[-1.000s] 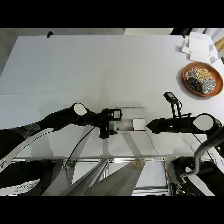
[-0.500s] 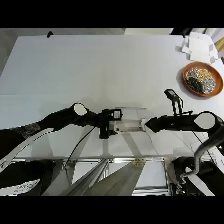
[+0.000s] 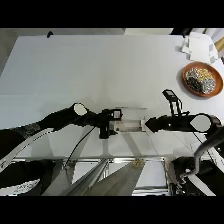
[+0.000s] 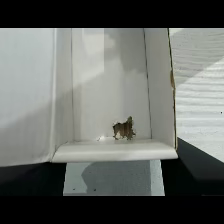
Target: Fold the box and place the chain.
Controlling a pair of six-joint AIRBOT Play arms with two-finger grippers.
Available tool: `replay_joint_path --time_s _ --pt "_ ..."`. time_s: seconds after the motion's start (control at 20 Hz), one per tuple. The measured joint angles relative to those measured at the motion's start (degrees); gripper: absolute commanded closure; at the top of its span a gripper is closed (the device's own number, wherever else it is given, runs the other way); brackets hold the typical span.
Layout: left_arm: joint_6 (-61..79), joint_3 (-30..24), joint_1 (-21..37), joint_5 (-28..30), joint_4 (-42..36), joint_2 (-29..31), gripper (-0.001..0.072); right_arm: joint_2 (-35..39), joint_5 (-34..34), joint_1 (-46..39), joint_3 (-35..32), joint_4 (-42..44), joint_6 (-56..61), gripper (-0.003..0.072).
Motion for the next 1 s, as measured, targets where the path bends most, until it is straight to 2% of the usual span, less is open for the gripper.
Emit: replay_joint_path --time_s 0.55,1.0 --pt "0.04 0.00 0.00 0.02 0.00 0.00 0.0630 -0.07 -0.24 5.95 2.14 -0.02 4.46 0.0260" --pt "0.02 0.00 0.00 0.02 -0.02 0.00 0.0630 -1.36 -3.82 12.00 2.97 -0.42 6.86 0.0262"
